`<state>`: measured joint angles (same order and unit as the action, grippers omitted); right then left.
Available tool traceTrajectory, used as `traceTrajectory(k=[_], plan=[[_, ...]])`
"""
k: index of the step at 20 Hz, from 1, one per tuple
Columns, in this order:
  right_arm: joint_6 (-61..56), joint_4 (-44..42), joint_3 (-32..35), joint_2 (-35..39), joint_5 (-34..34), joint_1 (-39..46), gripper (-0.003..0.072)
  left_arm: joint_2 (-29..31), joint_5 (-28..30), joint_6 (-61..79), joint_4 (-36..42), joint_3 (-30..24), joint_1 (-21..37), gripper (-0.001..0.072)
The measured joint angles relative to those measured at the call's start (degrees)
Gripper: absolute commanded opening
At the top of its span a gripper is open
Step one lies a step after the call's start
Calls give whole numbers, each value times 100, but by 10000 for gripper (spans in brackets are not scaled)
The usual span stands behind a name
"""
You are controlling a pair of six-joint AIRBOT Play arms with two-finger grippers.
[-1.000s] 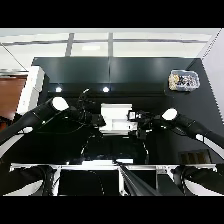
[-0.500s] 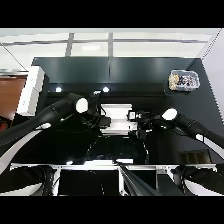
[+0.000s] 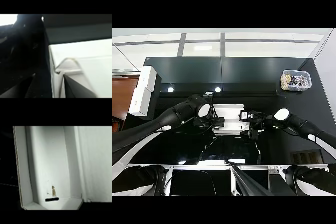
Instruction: Fold the box and place the chain.
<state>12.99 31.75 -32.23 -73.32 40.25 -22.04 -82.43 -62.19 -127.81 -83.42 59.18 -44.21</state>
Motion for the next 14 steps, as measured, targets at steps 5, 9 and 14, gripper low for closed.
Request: traceTrajectory(k=[5,9,14], plan=[[0,0,0,0,0,0,481,-98,221,-354,-101,13,-50,414],[0,0,0,0,0,0,482,-170,387,-428,-116,15,-61,414],[-2,0,0,0,0,0,481,-310,433,-457,-120,96,-72,347]])
